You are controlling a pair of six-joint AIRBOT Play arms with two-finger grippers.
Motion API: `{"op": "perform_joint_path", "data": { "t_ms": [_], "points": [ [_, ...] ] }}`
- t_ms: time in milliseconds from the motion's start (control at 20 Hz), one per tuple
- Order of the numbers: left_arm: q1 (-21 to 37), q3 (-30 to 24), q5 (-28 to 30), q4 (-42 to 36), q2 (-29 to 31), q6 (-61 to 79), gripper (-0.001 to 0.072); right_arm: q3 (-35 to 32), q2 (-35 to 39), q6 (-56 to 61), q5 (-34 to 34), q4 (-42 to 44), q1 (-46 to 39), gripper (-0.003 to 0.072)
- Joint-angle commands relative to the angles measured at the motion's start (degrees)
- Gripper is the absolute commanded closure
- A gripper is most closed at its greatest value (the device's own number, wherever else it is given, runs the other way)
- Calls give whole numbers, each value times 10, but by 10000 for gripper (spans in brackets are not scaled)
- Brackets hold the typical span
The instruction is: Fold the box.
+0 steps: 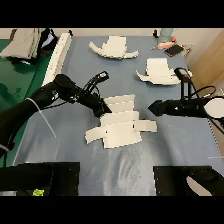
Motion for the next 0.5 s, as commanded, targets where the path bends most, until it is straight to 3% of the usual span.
{"op": "perform_joint_path", "data": {
  "t_ms": [0, 150, 200, 450],
  "points": [
    [-52, -53, 122, -29, 58, 109, 698, 43, 3, 24, 2, 7, -3, 570],
    [-84, -122, 242, -80, 92, 193, 697, 40, -6, 24, 38, 26, 4, 612],
    [-90, -142, 275, -97, 98, 209, 698, 31, -9, 24, 47, 26, 11, 680],
    [-112, -185, 288, -147, 101, 294, 697, -52, -39, 27, 26, 22, 30, 686]
  ]
}}
